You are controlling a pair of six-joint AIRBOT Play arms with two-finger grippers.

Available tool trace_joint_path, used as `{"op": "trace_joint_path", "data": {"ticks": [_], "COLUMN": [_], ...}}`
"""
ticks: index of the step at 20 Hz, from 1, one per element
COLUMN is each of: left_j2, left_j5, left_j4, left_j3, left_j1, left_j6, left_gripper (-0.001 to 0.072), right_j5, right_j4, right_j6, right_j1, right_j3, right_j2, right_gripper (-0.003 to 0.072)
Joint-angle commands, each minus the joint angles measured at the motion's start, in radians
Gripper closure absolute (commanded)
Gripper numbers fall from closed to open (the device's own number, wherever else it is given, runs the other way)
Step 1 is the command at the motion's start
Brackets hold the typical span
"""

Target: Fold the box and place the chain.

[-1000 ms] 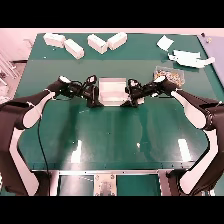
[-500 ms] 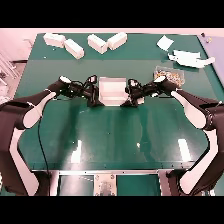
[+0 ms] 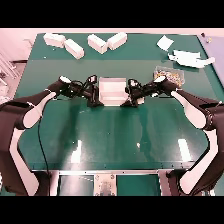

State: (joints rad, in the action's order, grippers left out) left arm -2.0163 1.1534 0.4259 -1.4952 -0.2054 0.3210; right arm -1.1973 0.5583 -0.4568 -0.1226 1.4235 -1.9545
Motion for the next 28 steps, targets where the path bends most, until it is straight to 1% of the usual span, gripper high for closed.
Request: {"op": "trace_joint_path", "data": {"ticks": [1,25,26,27,28], "left_j2": [0.0,0.0,0.0,0.0,0.0], "left_j5": [-0.002,-0.001,-0.002,-0.001,-0.002], "left_j4": [0.0,0.0,0.0,0.0,0.0], "left_j3": [0.0,0.0,0.0,0.0,0.0], "left_j1": [0.0,0.0,0.0,0.0,0.0], "left_j6": [-0.002,-0.002,-0.002,-0.002,-0.002], "left_gripper": [0.0082,0.0082,0.0082,0.0083,0.0082], "right_j5": [-0.001,-0.001,0.0,-0.003,-0.008], "right_j4": [0.0,-0.001,0.0,0.001,0.008], "right_j6": [0.0,0.008,0.007,0.008,0.007], "right_j1": [0.0,0.002,0.002,0.004,0.006], "right_j3": [0.0,0.0,0.005,0.013,0.018], "right_j2": [0.0,0.0,0.0,0.002,0.008], "right_gripper": [0.0093,0.009,0.0008,-0.0034,-0.0034]}}
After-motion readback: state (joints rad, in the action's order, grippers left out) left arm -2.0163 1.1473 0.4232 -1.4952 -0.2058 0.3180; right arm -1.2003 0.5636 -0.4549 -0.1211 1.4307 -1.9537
